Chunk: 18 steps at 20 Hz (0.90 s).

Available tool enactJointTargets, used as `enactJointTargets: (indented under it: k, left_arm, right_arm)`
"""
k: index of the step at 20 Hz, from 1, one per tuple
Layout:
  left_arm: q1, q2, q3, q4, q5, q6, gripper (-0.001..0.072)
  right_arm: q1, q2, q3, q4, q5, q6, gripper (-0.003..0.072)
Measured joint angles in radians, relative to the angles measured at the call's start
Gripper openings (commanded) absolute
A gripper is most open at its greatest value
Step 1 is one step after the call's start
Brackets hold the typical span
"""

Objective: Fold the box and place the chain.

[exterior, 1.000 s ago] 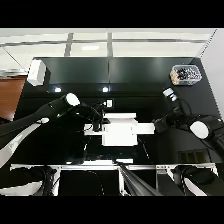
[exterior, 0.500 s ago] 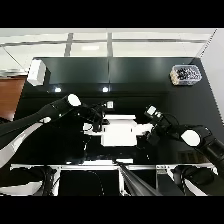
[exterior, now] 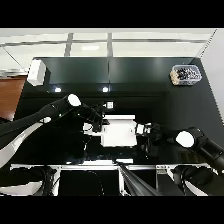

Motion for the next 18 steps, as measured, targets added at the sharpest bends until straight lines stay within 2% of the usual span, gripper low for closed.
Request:
enactJointTargets:
  k: [7,18]
  left_arm:
    - [0.0,0.0,0.0,0.0,0.0,0.0,0.0025]
    - [0.0,0.0,0.0,-0.001,0.0,0.0,0.0025]
  right_arm:
    - [0.061,-0.093,0.0,0.106,-0.075,-0.185,0.0639]
    - [0.07,-0.109,0.025,0.15,-0.179,-0.196,0.0638]
